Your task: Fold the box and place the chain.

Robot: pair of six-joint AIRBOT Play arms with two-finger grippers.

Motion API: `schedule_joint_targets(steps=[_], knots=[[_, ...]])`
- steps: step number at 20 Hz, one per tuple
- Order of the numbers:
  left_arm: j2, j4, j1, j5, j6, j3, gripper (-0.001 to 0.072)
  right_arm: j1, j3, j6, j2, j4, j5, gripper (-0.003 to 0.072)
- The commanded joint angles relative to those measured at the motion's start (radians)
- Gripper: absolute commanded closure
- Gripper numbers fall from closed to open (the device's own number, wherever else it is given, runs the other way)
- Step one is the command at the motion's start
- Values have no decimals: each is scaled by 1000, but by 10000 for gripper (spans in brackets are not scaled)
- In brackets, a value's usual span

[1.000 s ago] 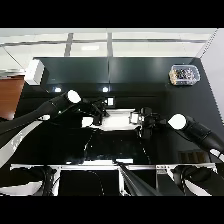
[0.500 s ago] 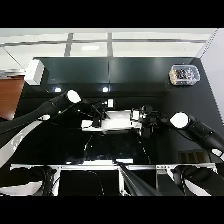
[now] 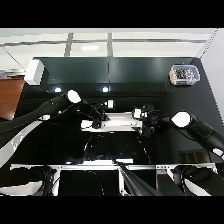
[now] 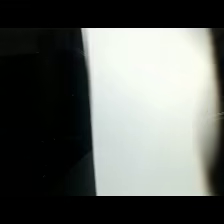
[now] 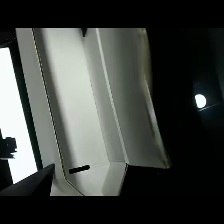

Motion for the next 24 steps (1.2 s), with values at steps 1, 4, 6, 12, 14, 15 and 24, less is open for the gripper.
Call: schedule_joint_targets(steps=[1,4,6,12,14,15,24], knots=[[0,1,0,4,-2,0,686,-21,0,2,1,1,51,-20],[0,1,0,5,-2,0,686,-20,0,-11,0,25,73,-20],[0,0,0,4,-2,0,686,-20,0,-56,-7,72,80,-20],[-14,0,-8,-18,-2,0,687,-20,-4,-194,-87,184,114,-20],[-14,0,-8,-16,-3,0,687,-20,-6,-201,-114,184,114,-20],[-14,0,-8,-16,-3,0,687,-20,-10,-213,-126,185,114,-20],[-14,0,-8,-17,-2,0,687,-20,-11,-216,-200,195,124,-20]])
